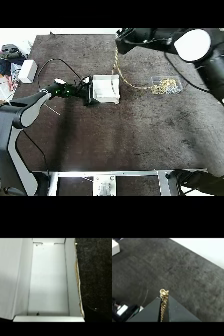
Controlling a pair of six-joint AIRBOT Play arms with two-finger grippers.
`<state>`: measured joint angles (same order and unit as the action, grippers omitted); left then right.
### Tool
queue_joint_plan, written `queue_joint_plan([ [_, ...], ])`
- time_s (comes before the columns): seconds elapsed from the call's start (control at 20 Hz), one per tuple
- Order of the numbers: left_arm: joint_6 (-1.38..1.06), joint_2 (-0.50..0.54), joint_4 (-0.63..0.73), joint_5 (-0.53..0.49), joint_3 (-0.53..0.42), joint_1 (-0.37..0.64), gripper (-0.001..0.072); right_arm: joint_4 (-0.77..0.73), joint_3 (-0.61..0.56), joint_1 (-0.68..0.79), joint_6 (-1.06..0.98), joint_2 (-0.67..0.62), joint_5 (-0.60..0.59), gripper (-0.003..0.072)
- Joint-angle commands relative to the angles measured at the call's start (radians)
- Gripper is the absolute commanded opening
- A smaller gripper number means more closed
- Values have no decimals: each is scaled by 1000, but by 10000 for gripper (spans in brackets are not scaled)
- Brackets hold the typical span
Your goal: Fold the box and place the chain.
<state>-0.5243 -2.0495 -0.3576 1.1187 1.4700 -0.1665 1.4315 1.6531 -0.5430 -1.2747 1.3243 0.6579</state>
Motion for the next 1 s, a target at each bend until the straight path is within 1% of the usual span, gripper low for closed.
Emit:
queue_joint_plan([
  [0.0, 0, 0, 0, 0, 1, 1, 346, 0, 7, -14, 0, 34, -127, 12],
  [0.15, 0, 0, 0, 0, 1, 1, 346, -19, 69, -16, 0, 34, -195, 11],
  [0.3, 0, 0, 0, 0, 1, 1, 346, -19, 131, -16, 0, 34, -207, 12],
  [0.4, 0, 0, 0, 0, 1, 1, 346, -19, 151, -16, -1, 34, -208, 11],
  [0.6, 0, 0, 0, 0, 1, 1, 346, -19, 156, -16, -1, 34, -218, 11],
  [0.95, 0, 0, 0, 0, 1, 1, 346, -5, 156, -16, 0, 34, -319, 12],
])
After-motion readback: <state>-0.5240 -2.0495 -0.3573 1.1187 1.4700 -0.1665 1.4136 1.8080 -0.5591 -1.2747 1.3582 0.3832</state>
